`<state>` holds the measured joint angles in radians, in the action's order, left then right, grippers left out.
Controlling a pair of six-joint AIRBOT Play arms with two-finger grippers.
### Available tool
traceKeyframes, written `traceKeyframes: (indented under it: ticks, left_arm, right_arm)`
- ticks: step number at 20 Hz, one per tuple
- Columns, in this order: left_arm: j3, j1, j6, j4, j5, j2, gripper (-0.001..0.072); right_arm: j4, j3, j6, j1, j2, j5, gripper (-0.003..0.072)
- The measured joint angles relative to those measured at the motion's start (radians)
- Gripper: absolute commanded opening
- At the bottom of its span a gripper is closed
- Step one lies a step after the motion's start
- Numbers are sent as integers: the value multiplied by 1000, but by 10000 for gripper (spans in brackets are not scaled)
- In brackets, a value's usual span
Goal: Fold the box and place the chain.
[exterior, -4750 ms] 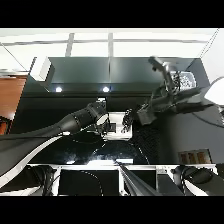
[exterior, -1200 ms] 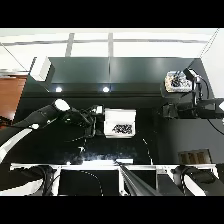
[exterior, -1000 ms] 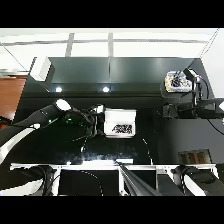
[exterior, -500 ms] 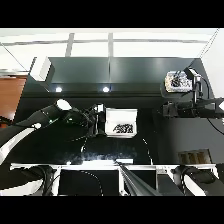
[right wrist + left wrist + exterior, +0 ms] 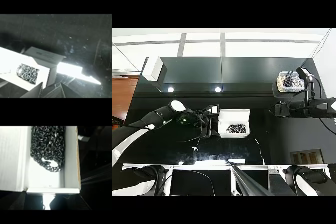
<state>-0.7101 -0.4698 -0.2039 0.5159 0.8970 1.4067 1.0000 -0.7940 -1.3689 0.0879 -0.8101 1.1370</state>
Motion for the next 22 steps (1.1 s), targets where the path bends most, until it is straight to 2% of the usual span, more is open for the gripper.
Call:
traceKeyframes:
  ticks: [1,2,5,7,8,9,10,16,19,22]
  left_arm:
    - [0,-1,0,0,-1,0,528]
    - [0,-2,0,0,-5,0,464]
    - [0,-2,0,0,-5,0,402]
    - [0,-2,0,0,-5,0,402]
    - [0,-2,0,0,-5,0,402]
    - [0,-2,0,0,-5,0,402]
    - [0,-2,1,0,-5,0,403]
    - [0,-2,1,0,-6,0,403]
    - [0,-2,2,0,-6,0,404]
    - [0,-2,2,0,-6,0,404]
  right_arm:
    - [0,0,0,0,0,0,265]
    - [0,0,0,0,0,-1,265]
    - [0,3,0,0,-5,-6,265]
    - [-5,3,0,4,-18,-29,267]
    - [-14,4,0,11,-29,-55,297]
    - [-33,4,-1,23,-45,-87,501]
    - [-53,2,1,35,-65,-122,637]
    - [-191,-72,166,108,-292,-258,636]
    - [-277,-92,401,131,-376,-240,636]
    - [-294,-104,669,143,-407,-167,636]
